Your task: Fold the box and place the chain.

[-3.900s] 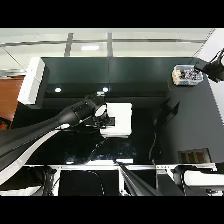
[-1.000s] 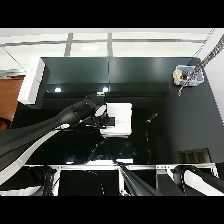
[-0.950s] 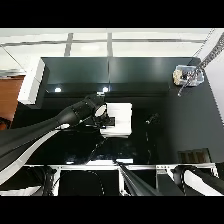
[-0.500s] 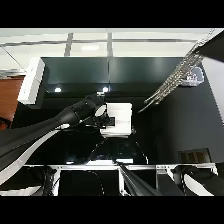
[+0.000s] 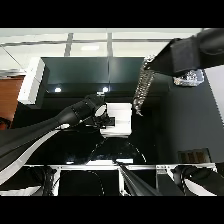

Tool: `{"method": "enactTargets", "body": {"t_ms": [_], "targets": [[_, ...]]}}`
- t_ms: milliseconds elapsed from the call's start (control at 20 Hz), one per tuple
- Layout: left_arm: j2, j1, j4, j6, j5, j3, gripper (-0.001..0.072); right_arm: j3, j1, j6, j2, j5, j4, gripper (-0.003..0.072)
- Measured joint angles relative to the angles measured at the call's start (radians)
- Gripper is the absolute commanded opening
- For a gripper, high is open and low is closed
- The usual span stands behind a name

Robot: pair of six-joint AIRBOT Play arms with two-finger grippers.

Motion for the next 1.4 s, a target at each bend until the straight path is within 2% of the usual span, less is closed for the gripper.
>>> {"method": "enactTargets", "body": {"t_ms": [250,500,1400], "targets": [[0.000,0.000,0.000,0.000,0.000,0.000,0.0026,0.000,0.021,-0.009,-0.041,-0.013,0.008,0.0006],[0.000,0.000,0.000,0.000,0.001,0.000,0.0026,-0.019,0.025,-0.010,-0.068,0.024,-0.004,0.0007],[0.000,0.000,0.000,0.000,0.006,0.000,0.0026,-0.349,0.115,0.000,-0.074,-0.052,-0.024,0.0007]]}}
